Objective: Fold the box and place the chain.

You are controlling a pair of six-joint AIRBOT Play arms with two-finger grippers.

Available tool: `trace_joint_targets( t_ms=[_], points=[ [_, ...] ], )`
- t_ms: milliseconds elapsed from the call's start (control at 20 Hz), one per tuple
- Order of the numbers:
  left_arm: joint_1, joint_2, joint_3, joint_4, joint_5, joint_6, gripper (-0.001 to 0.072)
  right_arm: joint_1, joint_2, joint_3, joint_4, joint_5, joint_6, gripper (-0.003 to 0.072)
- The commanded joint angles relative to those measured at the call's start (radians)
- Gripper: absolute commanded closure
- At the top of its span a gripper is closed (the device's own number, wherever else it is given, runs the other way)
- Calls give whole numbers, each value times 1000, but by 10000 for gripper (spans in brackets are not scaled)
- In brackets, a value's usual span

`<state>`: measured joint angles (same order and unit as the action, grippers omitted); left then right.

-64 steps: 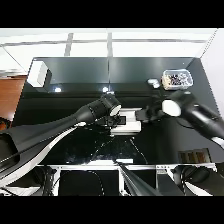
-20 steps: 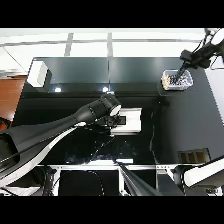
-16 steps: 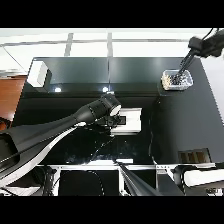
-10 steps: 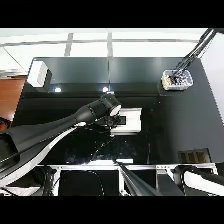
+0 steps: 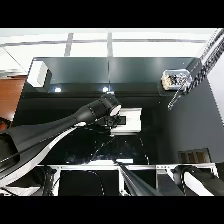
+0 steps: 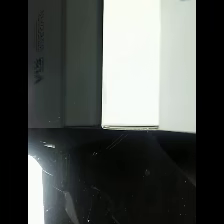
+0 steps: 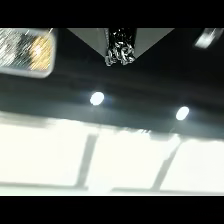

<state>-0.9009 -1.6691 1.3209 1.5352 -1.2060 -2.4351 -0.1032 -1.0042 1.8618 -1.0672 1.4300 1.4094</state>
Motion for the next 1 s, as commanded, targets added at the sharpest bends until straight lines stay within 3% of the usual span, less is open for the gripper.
trace_joint_targets(
  t_ms=[0,300,500,700,950],
  points=[
    [0,0,0,0,-2,0,687,85,80,-43,27,146,-6,673],
    [0,0,0,0,-2,0,687,286,100,-167,50,221,-5,673],
    [0,0,0,0,-1,0,687,350,100,-315,187,70,-6,673],
    [0,0,0,0,-2,0,687,405,100,-476,203,-89,-5,673],
    [0,0,0,0,-1,0,687,442,100,-674,203,-155,-4,673]
  ],
)
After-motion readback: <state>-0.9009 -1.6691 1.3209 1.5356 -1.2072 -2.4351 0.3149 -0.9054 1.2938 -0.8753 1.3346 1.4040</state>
